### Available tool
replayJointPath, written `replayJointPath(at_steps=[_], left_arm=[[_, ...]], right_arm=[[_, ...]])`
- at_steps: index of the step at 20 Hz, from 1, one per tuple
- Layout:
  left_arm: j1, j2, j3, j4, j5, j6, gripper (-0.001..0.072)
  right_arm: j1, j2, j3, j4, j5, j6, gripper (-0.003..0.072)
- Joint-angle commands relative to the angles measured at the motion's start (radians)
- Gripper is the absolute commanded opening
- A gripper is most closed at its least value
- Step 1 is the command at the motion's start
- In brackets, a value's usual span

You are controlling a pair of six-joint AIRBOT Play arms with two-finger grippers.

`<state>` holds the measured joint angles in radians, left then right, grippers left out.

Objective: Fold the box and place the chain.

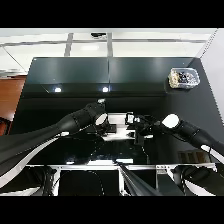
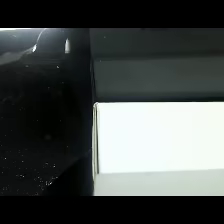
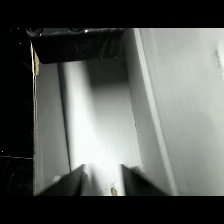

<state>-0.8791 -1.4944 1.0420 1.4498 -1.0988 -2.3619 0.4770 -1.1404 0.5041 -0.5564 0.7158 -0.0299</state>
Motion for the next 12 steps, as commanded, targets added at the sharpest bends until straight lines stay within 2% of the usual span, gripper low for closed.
replayJointPath(at_steps=[1,2,4,6,8,9,11,12], left_arm=[[0.0,0.0,0.001,0.0,-0.003,0.002,0.0028],[0.0,0.0,0.001,0.001,-0.003,0.002,0.0029],[0.0,0.0,0.001,0.004,-0.004,0.002,0.0029],[0.0,0.0,0.001,0.004,-0.005,0.002,0.0029],[0.0,0.0,0.001,0.004,-0.005,0.002,0.0029],[0.0,0.0,0.001,0.004,-0.005,0.002,0.0029],[0.0,0.0,0.001,0.004,-0.005,0.002,0.0029],[0.0,0.0,0.001,0.004,-0.005,0.002,0.0029]], right_arm=[[-0.004,-0.001,0.001,-0.006,-0.013,0.091,0.0174],[-0.014,0.007,0.004,-0.032,-0.004,0.162,0.002],[-0.051,0.047,0.032,-0.118,0.071,0.423,0.0023],[-0.127,0.111,0.094,-0.235,0.225,0.69,0.0023],[-0.254,0.169,0.17,-0.38,0.38,0.953,0.0023],[-0.338,0.196,0.185,-0.432,0.42,1.028,0.0023],[-0.52,0.209,0.182,-0.507,0.42,1.102,0.0023],[-0.605,0.207,0.167,-0.528,0.372,1.178,0.0023]])
